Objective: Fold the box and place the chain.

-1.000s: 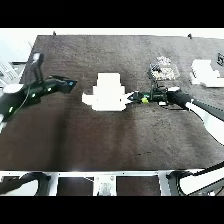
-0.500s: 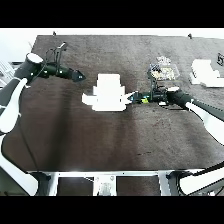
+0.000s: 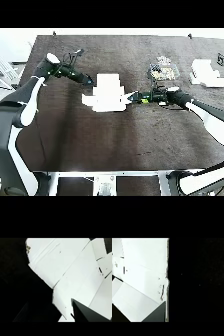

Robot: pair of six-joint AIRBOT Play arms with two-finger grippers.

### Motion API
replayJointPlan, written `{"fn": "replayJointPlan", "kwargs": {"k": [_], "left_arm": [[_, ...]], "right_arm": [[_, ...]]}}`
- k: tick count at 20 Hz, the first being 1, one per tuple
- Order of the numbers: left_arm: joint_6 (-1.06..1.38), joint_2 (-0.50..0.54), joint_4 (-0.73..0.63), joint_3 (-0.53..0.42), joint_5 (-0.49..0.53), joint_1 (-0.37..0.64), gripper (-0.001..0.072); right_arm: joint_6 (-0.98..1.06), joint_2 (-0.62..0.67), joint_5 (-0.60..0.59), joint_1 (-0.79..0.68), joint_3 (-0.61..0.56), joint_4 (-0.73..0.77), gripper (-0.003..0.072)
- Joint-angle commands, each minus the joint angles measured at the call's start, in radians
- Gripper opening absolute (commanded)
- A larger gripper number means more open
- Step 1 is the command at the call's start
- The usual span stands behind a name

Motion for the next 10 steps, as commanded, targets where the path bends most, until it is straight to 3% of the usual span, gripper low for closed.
{"fn": "replayJointPlan", "kwargs": {"k": [1,5,6,10], "left_arm": [[0.000,-0.034,-0.005,0.015,0.018,-0.016,0.0590],[0.001,-0.049,-0.033,0.014,0.000,-0.016,0.0580],[0.012,-0.054,-0.052,0.014,-0.010,-0.016,0.0491],[0.043,-0.063,-0.144,0.014,-0.026,-0.016,0.0491]], "right_arm": [[-0.006,0.000,0.001,0.001,0.001,0.000,0.0006],[-0.006,0.000,0.000,0.001,0.001,0.001,0.0006],[-0.006,0.000,0.000,0.001,0.001,0.001,0.0006],[-0.005,0.000,0.001,0.001,0.001,0.002,0.0006]]}}
